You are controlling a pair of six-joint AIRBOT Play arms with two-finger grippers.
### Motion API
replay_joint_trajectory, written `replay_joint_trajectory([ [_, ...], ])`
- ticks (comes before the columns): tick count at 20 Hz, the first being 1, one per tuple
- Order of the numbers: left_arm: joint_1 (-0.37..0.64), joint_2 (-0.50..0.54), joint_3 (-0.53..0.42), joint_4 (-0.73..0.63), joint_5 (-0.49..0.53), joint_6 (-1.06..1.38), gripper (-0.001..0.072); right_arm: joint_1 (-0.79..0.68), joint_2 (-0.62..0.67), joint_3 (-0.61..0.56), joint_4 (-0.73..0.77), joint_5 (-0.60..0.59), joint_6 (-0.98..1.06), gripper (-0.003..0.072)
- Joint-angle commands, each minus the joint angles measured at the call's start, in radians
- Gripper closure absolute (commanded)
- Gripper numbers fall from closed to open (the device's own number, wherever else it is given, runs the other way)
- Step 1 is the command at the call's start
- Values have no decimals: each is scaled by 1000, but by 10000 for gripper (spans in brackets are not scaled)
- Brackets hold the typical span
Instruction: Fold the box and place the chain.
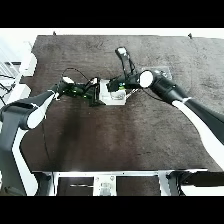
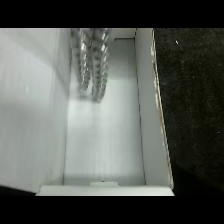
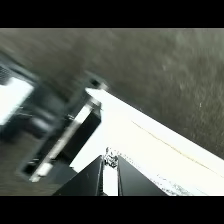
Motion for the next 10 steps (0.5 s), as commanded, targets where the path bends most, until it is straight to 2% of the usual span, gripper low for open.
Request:
replay_joint_trajectory([
  [1, 0, 0, 0, -2, 3, 0, 213, -5, -55, -16, 0, -57, -1, 396],
  [2, 0, 0, 0, -2, 3, 0, 213, -10, -37, -16, -6, -40, -1, 259],
  [6, 0, 0, 0, -2, 3, 0, 213, -72, 97, -16, -95, 77, 0, 256],
  [10, 0, 0, 0, -2, 3, 0, 213, -259, 159, -23, -203, 134, 76, 254],
])
